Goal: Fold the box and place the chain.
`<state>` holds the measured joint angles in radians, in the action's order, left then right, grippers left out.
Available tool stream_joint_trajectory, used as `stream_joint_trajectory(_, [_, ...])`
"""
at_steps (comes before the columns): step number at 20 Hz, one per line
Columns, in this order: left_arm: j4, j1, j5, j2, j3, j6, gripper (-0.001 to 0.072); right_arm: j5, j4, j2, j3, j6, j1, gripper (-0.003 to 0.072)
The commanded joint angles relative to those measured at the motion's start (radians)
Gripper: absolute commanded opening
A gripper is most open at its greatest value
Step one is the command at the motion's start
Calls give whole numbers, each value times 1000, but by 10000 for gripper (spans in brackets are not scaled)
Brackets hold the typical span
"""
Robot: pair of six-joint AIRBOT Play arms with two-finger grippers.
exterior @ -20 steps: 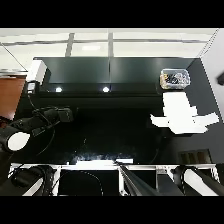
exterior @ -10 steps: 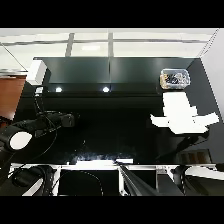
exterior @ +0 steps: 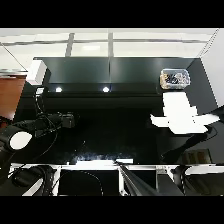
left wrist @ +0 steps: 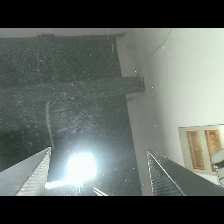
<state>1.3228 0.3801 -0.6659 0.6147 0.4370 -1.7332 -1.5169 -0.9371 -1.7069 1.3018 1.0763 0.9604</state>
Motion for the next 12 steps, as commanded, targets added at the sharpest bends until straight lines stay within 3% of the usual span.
stream_joint_trajectory(1, [-1,0,-2,1,1,1,707,-40,-31,-3,3,-14,-10,279])
stream_joint_trajectory(2, [-1,0,-2,0,1,1,707,-47,-32,8,3,-14,-10,117])
stream_joint_trajectory(4, [-1,0,-3,1,1,1,707,-45,-15,42,-8,5,-15,15])
stream_joint_trajectory(12, [0,0,9,1,0,0,707,39,126,306,-280,44,-266,13])
